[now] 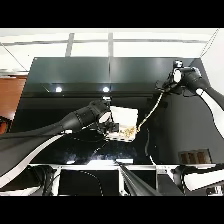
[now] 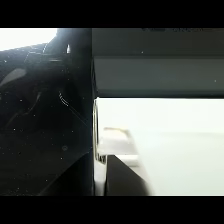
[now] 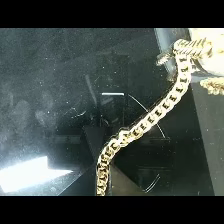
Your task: Fold the box and place the chain.
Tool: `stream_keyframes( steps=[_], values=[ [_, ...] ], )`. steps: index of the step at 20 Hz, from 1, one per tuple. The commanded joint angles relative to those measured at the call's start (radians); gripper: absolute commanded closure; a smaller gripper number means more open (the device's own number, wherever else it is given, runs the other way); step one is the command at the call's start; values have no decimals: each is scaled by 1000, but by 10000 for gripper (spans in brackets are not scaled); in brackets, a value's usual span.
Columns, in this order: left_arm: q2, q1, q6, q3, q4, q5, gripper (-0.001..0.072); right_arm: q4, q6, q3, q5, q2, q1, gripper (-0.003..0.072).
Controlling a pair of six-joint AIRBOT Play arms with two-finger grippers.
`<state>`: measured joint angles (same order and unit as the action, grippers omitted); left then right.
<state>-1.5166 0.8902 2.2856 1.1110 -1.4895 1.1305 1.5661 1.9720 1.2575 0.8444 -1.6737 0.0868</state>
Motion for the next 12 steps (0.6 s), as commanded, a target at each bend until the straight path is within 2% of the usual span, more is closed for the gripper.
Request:
stream_keyframes(
  steps=[1,6,9,12],
  values=[
    [1,0,0,1,-2,0,679,8,-2,2,44,10,0,674],
    [1,0,0,1,3,0,679,22,-159,2,108,156,0,677],
    [1,0,0,1,6,1,679,10,-258,1,175,330,0,677],
    [1,0,0,0,6,8,679,-77,-336,2,254,554,0,678]
  ],
)
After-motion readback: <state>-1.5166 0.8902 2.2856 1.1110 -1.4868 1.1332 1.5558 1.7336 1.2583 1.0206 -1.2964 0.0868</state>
